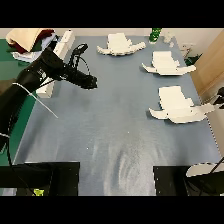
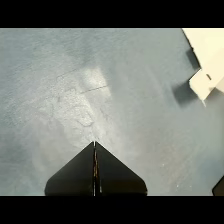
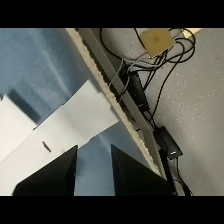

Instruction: Fold the box.

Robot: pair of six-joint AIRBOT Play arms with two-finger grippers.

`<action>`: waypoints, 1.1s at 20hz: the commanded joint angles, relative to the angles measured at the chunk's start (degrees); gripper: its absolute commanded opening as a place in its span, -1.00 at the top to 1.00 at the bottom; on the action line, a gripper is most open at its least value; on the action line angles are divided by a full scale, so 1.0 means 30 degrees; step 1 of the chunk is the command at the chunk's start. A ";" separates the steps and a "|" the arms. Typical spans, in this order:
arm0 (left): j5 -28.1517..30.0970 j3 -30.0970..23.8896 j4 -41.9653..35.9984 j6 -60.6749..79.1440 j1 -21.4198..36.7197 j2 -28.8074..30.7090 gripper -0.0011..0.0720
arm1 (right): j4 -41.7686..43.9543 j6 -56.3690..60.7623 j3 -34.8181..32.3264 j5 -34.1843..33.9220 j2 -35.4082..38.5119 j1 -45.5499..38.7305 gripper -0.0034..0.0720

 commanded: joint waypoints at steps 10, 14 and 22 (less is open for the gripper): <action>-0.0262 0.0022 -0.1996 -0.0022 0.0000 -0.0015 0.93 | 0.5151 -0.6040 0.4036 -0.3337 -0.5523 -0.1501 0.06; -0.0801 0.0022 -0.2004 -0.0029 0.0000 -0.0015 0.93 | 0.6921 -0.6929 0.4036 -0.4874 -0.5588 -0.1180 0.64; -0.1013 0.0022 -0.2987 -0.0007 0.0000 -0.0007 0.93 | 1.1111 -0.6863 0.2783 -0.6448 -0.4524 0.2368 0.90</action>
